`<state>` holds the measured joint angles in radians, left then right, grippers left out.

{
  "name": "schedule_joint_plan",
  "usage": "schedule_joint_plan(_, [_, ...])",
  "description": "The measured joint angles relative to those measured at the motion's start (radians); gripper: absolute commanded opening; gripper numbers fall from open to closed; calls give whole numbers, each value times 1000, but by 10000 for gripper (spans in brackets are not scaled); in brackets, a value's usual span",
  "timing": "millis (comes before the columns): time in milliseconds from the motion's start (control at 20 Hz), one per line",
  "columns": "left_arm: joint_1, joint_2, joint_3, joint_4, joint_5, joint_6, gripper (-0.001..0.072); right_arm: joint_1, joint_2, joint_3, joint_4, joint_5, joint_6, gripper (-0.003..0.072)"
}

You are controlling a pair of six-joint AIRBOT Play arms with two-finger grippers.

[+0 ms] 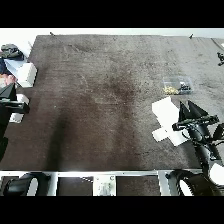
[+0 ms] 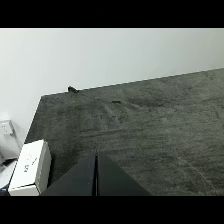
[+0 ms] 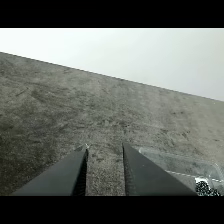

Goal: Fold the box and place the chain.

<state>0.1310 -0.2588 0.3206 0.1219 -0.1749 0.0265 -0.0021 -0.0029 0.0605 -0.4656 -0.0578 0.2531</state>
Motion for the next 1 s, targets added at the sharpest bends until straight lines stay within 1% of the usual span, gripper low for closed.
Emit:
schedule_joint_plan(300, [0,0,0,0,0,0,11,0,0,2,-2,-1,-2,277])
schedule_joint_plan(350, [0,0,0,0,0,0,11,0,0,6,-2,-1,-2,335])
schedule_joint_plan(500, [0,0,0,0,0,0,11,0,-11,40,-2,-1,-1,338])
schedule_joint_plan(600, [0,0,0,0,0,0,11,-7,-51,83,-2,-1,6,339])
schedule_joint_plan(750, [0,0,0,0,0,0,11,-53,-180,175,1,3,35,338])
schedule_joint_plan(850, [0,0,0,0,0,0,11,-116,-306,257,1,40,56,338])
schedule_joint_plan(950, [0,0,0,0,0,0,11,-213,-447,352,-3,136,74,338])
schedule_joint_plan(1000, [0,0,0,0,0,0,11,-278,-520,406,-8,216,83,338])
